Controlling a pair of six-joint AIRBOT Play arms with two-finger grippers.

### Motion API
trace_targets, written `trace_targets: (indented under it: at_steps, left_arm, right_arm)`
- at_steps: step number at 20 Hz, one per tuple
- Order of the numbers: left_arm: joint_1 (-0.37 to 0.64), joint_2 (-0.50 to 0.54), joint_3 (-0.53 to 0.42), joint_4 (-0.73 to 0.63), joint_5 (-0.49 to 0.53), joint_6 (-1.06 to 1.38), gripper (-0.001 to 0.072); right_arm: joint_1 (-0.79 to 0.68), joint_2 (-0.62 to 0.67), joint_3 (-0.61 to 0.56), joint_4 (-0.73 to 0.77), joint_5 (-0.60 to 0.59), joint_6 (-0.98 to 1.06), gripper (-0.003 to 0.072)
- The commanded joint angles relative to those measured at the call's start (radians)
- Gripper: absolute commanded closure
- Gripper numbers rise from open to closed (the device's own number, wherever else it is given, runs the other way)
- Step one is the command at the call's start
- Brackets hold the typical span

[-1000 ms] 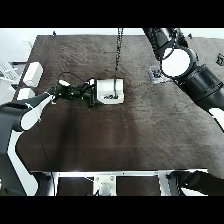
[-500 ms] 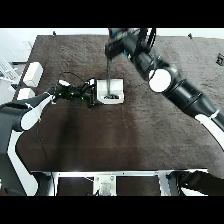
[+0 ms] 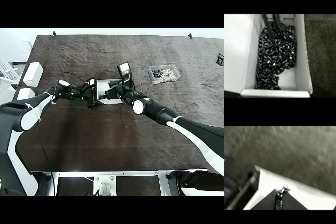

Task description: Fold the box and place the chain.

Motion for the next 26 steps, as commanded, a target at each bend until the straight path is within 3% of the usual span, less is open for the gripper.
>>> trace_targets:
  at_steps: [1,2,3,4,6,8,11,14,18,20,23,26]
  left_arm:
    - [0.001,0.0,0.0,0.0,0.0,0.0,0.036]
    - [0.001,0.0,0.0,0.0,0.0,0.0,0.0361]
    - [0.001,0.0,0.0,0.0,0.001,0.0,0.0361]
    - [0.001,0.0,0.0,0.0,0.001,0.0,0.0361]
    - [0.001,0.0,0.0,0.0,0.001,0.0,0.0361]
    - [0.001,0.0,0.0,0.0,0.001,0.0,0.0361]
    - [0.001,0.0,0.0,0.0,0.001,0.0,0.0361]
    - [0.001,0.0,0.0,0.0,0.001,0.0,0.0361]
    - [0.001,0.0,0.0,0.0,0.001,0.0,0.0361]
    - [0.001,0.0,0.0,0.0,0.001,0.0,0.0361]
    - [0.001,0.0,0.0,0.0,0.001,0.0,0.0361]
    - [0.001,0.0,0.0,0.0,0.0,0.0,0.0361]
  right_arm:
    - [-0.006,-0.044,-0.016,-0.001,0.096,0.01,0.0654]
    - [-0.014,-0.043,-0.014,-0.001,0.135,0.01,0.0395]
    - [-0.018,-0.04,-0.014,-0.002,0.145,0.01,0.0275]
    - [-0.023,-0.028,-0.014,-0.005,0.145,0.002,0.0364]
    - [-0.035,0.023,-0.014,-0.006,0.151,-0.045,0.0363]
    - [-0.077,0.108,-0.01,-0.01,0.202,-0.107,0.0293]
    - [-0.209,0.249,0.02,-0.011,0.319,-0.211,0.0298]
    - [-0.354,0.277,0.145,0.016,0.512,-0.349,0.0316]
    - [-0.513,0.139,0.372,0.37,0.864,-0.715,0.0349]
    - [-0.576,0.023,0.474,0.5,0.999,-0.787,0.0369]
    - [-0.599,-0.137,0.577,0.575,1.133,-0.835,0.0398]
    - [-0.571,-0.238,0.621,0.605,1.167,-0.883,0.0398]
